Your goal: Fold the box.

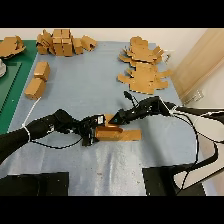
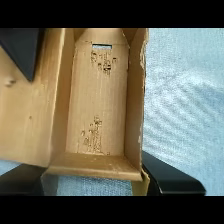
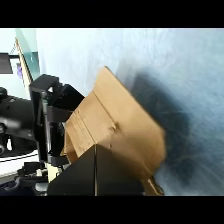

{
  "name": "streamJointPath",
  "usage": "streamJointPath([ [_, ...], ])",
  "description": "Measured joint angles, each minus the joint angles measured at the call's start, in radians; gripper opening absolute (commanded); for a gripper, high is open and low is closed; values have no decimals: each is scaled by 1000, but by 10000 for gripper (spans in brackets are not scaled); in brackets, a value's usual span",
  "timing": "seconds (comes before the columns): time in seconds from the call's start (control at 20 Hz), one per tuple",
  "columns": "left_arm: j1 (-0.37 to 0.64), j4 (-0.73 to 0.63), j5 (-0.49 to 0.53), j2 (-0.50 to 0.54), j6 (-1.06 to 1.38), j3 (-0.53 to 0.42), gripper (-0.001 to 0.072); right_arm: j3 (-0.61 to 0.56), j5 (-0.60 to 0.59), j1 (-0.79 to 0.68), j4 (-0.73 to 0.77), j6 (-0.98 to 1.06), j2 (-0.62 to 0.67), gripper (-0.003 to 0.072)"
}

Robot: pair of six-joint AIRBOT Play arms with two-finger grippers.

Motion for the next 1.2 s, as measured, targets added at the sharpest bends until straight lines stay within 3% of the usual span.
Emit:
streamJointPath([
  [0.2, 0, 0, 0, 0, 0, 0, 526, 8, -13, -55, -55, -26, 123, 1],
  [0.5, 0, 0, 0, 0, 0, 0, 526, -52, -10, -35, -383, 54, 412, 7],
  [0.6, 0, 0, 0, 0, 0, 0, 526, -94, -15, 19, -477, 82, 500, 143],
  [0.7, 0, 0, 0, 0, 0, 0, 526, -142, -16, 99, -589, 104, 582, 418],
  [0.75, 0, 0, 0, 0, 0, 0, 526, -163, -10, 138, -647, 111, 612, 516],
  [1.0, 0, 0, 0, 0, 0, 0, 525, -225, 169, 310, -943, 75, 670, 535],
  [1.2, 0, 0, 0, 0, 0, 0, 525, -238, 357, 373, -1045, -5, 640, 535],
])
